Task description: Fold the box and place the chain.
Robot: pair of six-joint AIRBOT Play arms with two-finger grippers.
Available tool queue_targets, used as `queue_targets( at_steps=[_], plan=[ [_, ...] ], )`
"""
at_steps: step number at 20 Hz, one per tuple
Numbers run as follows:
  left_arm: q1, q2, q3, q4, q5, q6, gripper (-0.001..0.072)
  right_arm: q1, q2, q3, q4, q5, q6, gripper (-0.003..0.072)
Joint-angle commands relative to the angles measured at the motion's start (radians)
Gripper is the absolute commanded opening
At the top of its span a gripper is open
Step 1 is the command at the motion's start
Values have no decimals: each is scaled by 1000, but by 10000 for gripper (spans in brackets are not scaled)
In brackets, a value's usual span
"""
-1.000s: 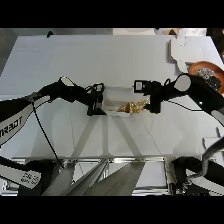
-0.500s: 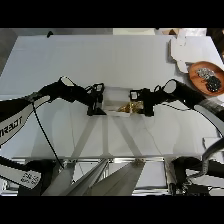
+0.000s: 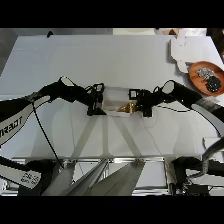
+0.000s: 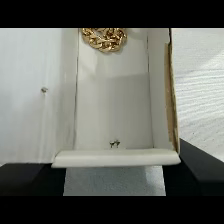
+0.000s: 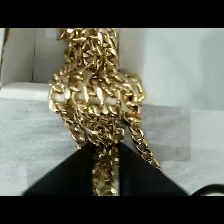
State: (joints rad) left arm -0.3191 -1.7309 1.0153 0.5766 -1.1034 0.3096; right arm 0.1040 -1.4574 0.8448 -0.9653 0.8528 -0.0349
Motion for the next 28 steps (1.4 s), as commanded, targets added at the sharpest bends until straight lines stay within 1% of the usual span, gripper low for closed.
queue_targets(
  at_steps=[1, 4, 7, 9, 13, 15, 17, 19, 21, 22, 23, 26, 27, 28],
  plan=[
    [0, -1, 0, 0, 0, 0, 380, 0, 2, 0, 1, 16, 85, 14],
    [0, -1, 0, 0, 0, 0, 380, 0, 16, 0, -2, 47, 85, 14],
    [0, 0, 0, 0, 0, 0, 380, 0, 70, 0, -8, 49, 89, 13],
    [0, 0, 0, 0, 0, 0, 380, 0, 129, 0, -23, 47, 95, 13],
    [0, -1, 0, 0, 0, 0, 380, 3, 272, 0, -58, 50, 247, 13],
    [0, 0, 0, 0, 0, 0, 380, 3, 336, 0, -57, 48, 290, 13],
    [0, -1, 0, 0, 0, 0, 380, 24, 386, 0, -52, 40, 323, 13],
    [0, -1, 0, 0, 0, 0, 380, 79, 406, 0, -38, 12, 327, 13],
    [0, -1, 0, 0, 0, 0, 380, 153, 406, 0, -21, -34, 327, 13],
    [0, 0, 0, 0, 0, 0, 380, 199, 406, 0, -20, -76, 327, 13],
    [0, -1, 0, 0, 0, 0, 380, 241, 405, 0, -20, -132, 332, 13],
    [0, -1, 0, 0, 0, 0, 380, 329, 385, 0, -21, -347, 455, 14],
    [0, -1, 0, 0, 0, 0, 380, 342, 369, 0, -21, -396, 484, 14],
    [0, 0, 0, 0, 0, 0, 380, 344, 353, 0, -21, -420, 504, 14]
  ],
)
